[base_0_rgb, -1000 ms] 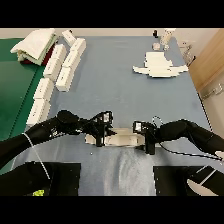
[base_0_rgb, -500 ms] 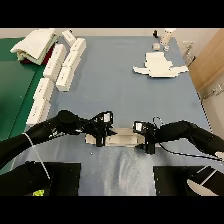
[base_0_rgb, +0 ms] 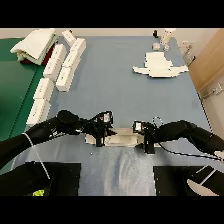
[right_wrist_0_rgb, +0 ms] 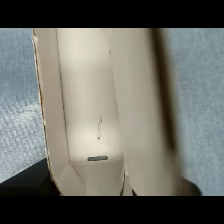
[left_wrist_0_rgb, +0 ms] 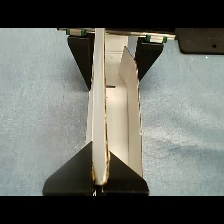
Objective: Fold the box.
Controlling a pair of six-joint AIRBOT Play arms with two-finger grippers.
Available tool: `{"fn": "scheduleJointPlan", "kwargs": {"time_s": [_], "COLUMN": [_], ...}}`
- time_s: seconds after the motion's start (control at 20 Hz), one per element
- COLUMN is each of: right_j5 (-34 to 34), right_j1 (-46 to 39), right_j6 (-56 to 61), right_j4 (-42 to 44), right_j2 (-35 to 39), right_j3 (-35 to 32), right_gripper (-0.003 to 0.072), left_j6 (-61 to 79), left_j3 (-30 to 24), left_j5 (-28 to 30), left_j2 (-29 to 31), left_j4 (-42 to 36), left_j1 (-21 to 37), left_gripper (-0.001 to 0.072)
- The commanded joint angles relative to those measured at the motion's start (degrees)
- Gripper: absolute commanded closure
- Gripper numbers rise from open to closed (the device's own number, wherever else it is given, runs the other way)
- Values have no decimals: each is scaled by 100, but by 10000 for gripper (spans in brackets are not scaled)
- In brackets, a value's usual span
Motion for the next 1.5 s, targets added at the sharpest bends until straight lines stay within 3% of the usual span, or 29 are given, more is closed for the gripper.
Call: {"fn": "scheduleJointPlan", "kwargs": {"time_s": [0.0,1.15,1.2,1.25,1.3,1.45], "right_j5": [-4,-2,-4,-4,-2,-4], "right_j1": [4,4,4,4,4,4], "right_j6": [2,2,2,2,2,2], "right_j4": [-20,-20,-20,-20,-20,-20], "right_j2": [-4,-4,-4,-4,-4,-4], "right_j3": [7,7,7,7,7,7], "right_gripper": [125,125,125,125,125,126], "left_j6": [0,-2,0,-9,-44,-155], "left_j3": [4,4,4,4,4,4], "left_j5": [2,17,17,17,17,129], "left_j2": [2,2,2,2,2,28], "left_j4": [0,0,0,-2,0,7], "left_j1": [7,4,4,4,7,48], "left_gripper": [696,694,654,428,338,338]}}
